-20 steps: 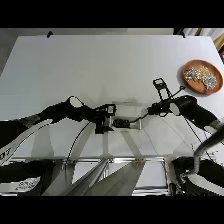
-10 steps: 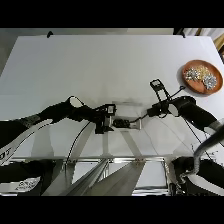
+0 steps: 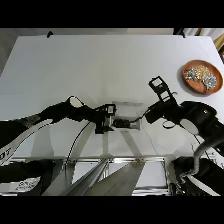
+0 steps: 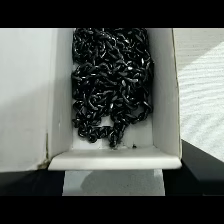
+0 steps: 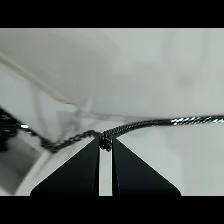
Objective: Fold the box and place the chain.
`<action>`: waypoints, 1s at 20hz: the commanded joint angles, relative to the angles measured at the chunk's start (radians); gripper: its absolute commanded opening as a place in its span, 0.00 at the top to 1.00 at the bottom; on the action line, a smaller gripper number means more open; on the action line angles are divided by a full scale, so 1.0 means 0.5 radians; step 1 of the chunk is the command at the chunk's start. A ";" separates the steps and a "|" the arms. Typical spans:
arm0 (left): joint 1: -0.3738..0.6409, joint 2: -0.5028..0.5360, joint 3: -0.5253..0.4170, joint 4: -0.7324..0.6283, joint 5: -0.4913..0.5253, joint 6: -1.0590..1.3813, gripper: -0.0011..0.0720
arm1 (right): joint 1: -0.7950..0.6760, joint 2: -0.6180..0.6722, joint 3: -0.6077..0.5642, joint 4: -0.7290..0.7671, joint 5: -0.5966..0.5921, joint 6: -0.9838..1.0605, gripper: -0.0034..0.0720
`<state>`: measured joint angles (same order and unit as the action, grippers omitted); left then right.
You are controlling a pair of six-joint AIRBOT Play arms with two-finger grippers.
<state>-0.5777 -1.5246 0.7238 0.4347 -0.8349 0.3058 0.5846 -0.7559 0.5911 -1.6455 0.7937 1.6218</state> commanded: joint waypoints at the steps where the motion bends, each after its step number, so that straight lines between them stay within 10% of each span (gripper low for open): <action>1: 0.002 0.002 0.001 0.001 0.001 0.001 0.45 | 0.157 0.352 0.002 0.024 0.080 0.010 0.93; 11: 0.002 0.002 0.001 0.001 0.001 0.001 0.45 | 0.617 0.681 0.002 0.278 -0.322 0.001 0.93; 20: 0.002 0.002 0.001 0.001 0.001 0.001 0.45 | 0.623 0.123 0.002 0.292 -0.461 0.023 0.93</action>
